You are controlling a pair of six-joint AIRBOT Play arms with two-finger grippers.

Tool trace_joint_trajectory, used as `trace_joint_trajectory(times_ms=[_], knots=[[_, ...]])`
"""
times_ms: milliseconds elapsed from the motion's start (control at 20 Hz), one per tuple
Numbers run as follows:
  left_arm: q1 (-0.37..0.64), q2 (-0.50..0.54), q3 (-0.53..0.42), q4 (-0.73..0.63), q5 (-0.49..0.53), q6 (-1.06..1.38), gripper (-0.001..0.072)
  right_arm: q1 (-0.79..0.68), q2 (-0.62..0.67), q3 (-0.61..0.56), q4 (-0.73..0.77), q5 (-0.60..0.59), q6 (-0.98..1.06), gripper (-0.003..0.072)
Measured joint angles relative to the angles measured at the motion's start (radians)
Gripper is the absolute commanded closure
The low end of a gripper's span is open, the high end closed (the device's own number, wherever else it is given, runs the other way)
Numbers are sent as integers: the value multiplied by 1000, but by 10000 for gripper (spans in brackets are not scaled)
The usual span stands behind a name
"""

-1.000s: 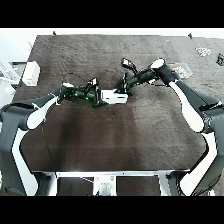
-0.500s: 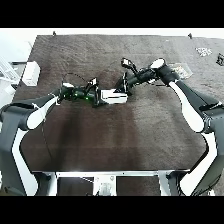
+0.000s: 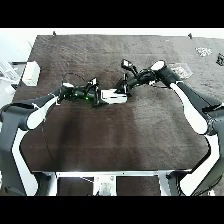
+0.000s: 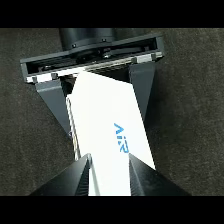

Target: Fold the box and place the chain.

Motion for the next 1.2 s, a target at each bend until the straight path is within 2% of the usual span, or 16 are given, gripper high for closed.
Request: trace_joint_trajectory(times_ms=[250,850,950,1000,1100,1200], knots=[[0,0,0,-1,0,0,186,5,13,-27,13,-31,-7,454],[0,0,0,4,-5,2,186,18,50,-184,88,-77,-66,449],[0,0,0,5,-5,3,186,17,50,-207,115,-78,-82,385],[0,0,0,5,-6,5,187,16,49,-216,127,-78,-90,379],[0,0,0,5,-6,6,186,15,49,-229,146,-76,-103,380],[0,0,0,5,-6,5,186,13,49,-237,166,-73,-113,428]])
